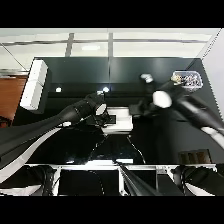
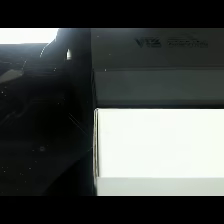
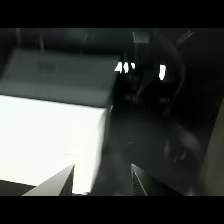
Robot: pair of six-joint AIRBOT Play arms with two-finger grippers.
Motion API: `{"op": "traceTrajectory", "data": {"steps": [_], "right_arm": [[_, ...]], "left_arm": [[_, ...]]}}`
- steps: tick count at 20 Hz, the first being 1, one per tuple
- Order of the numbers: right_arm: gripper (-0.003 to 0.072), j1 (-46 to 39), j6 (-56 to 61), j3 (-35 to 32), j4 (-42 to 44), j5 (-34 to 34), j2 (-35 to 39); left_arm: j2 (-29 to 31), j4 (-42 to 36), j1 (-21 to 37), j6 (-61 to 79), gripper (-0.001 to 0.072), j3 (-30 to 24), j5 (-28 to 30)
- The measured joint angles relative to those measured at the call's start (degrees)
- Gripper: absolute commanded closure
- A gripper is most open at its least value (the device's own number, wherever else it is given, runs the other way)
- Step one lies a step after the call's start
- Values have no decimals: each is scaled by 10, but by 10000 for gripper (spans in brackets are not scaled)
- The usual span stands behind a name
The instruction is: Fold the box and place the chain.
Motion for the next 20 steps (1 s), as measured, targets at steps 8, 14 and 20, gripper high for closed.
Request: {"op": "traceTrajectory", "data": {"steps": [8, 14, 20], "right_arm": [[-18, -271, -29, -17, -258, -138, 31], [-11, -442, -6, 189, -129, -140, -193], [38, -471, 99, 478, -87, 32, -418]], "left_arm": [[0, 0, 0, 0, 681, 0, 0], [0, 0, 0, 0, 681, 0, -1], [0, 0, 0, 0, 681, 0, -1]]}}
